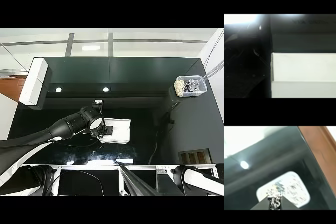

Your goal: Fold the box and place the chain.

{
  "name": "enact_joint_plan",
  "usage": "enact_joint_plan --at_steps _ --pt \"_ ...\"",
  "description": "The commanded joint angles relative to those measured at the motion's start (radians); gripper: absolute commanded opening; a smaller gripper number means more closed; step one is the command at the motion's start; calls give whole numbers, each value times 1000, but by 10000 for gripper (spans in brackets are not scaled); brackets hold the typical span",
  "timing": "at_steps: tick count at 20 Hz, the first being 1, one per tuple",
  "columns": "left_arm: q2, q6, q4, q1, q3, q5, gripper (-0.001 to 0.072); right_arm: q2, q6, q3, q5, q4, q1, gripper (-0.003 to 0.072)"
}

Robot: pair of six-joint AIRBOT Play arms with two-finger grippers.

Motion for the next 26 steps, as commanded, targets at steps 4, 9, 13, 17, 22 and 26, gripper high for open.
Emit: enact_joint_plan --at_steps 4,9,13,17,22,26 --pt "0 1 0 0 0 1 31 231 -126 6 10 209 -4 41" --pt "0 1 0 0 0 0 31 341 -183 6 126 350 62 41" --pt "0 1 0 0 0 1 31 410 -194 -76 247 306 196 42" --pt "0 1 1 0 0 1 31 447 -225 -263 347 320 329 41" --pt "0 1 1 0 0 1 31 447 -280 -476 341 492 468 41" --pt "0 1 1 0 0 0 31 446 -280 -637 256 501 571 41"
